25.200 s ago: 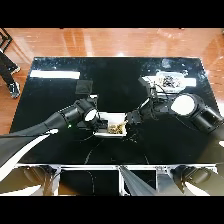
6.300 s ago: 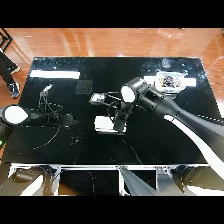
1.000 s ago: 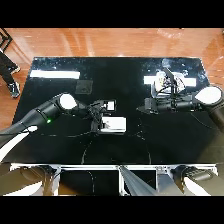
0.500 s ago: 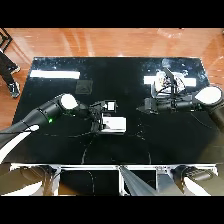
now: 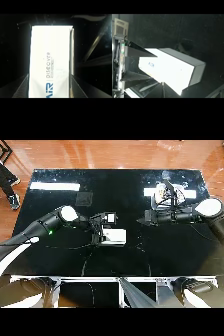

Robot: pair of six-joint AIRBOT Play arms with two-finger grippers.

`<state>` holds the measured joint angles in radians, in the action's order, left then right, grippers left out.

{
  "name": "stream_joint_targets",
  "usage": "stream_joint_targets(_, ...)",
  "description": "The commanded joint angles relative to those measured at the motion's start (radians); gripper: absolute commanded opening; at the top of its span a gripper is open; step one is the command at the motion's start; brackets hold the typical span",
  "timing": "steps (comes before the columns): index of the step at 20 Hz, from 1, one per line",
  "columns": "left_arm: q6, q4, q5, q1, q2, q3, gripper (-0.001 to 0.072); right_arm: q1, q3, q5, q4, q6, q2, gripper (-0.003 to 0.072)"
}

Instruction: Fold the box and place the chain.

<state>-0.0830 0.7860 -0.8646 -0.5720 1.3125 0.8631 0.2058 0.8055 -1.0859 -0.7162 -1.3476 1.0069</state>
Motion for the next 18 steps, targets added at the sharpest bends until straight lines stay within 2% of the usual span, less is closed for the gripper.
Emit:
stream_joint_targets(1, -0.001, -0.021, -0.003, -0.001, 0.002, 0.000, 0.0637, 0.000, 0.000, 0.009, 0.000, 0.000, -0.001, 0.0021)
stream_joint_targets(18, -0.029, -0.006, -0.003, -0.001, 0.011, 0.000, 0.0636, 0.000, 0.000, 0.010, -0.003, 0.000, -0.001, 0.0021)
